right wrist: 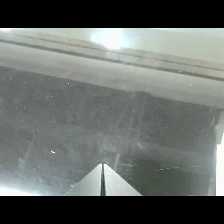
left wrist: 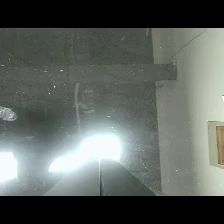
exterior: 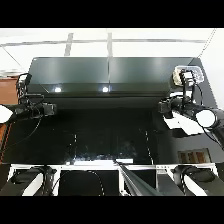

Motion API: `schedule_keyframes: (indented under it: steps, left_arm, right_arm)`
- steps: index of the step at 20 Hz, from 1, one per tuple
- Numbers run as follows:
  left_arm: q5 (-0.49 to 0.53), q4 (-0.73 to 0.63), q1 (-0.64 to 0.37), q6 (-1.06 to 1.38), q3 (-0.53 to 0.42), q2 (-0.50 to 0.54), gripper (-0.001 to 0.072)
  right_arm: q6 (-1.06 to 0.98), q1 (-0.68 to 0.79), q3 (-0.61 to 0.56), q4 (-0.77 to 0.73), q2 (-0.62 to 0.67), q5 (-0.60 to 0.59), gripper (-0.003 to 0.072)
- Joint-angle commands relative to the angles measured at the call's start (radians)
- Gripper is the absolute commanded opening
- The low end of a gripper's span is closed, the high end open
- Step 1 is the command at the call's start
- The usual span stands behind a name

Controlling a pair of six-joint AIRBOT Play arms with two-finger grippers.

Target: Fold the box and place the chain.

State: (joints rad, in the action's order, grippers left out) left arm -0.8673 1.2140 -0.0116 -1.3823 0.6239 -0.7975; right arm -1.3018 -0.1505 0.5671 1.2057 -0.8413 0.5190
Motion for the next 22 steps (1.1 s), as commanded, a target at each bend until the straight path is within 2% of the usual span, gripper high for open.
schedule_keyframes:
  steps: [1,9,10,13,14,16,19,21,22]
  left_arm:
    - [0.0,0.0,0.0,0.0,0.0,0.001,0.0029]
    - [0.0,0.0,0.0,0.0,0.0,0.001,0.0029]
    - [0.0,0.0,0.0,0.0,0.0,0.001,0.0029]
    - [0.0,0.0,0.0,0.0,0.0,0.001,0.0029]
    - [0.0,0.0,0.0,0.0,0.0,0.001,0.0029]
    - [0.0,0.0,0.0,0.0,0.0,0.001,0.0029]
    - [0.004,0.0,0.001,0.0,0.0,0.001,0.0028]
    - [0.052,0.0,0.001,0.0,0.0,0.001,0.0029]
    - [0.083,0.0,0.001,0.0,0.0,0.001,0.0029]
  right_arm:
    - [0.0,-0.001,0.0,0.0,0.0,0.0,0.0013]
    - [0.0,-0.001,0.0,0.0,0.0,-0.001,0.0013]
    - [-0.001,-0.001,0.0,-0.003,0.0,-0.032,0.0013]
    - [0.003,-0.001,0.0,-0.163,0.0,-0.161,0.0013]
    - [0.005,-0.001,0.0,-0.145,-0.003,-0.226,0.0013]
    - [0.005,0.008,0.0,-0.072,-0.004,-0.42,0.0013]
    - [0.001,0.014,0.0,-0.09,-0.003,-0.747,0.0013]
    - [-0.03,0.012,0.0,-0.09,-0.003,-0.838,0.0014]
    - [-0.035,0.013,0.0,-0.09,-0.003,-0.828,0.0058]
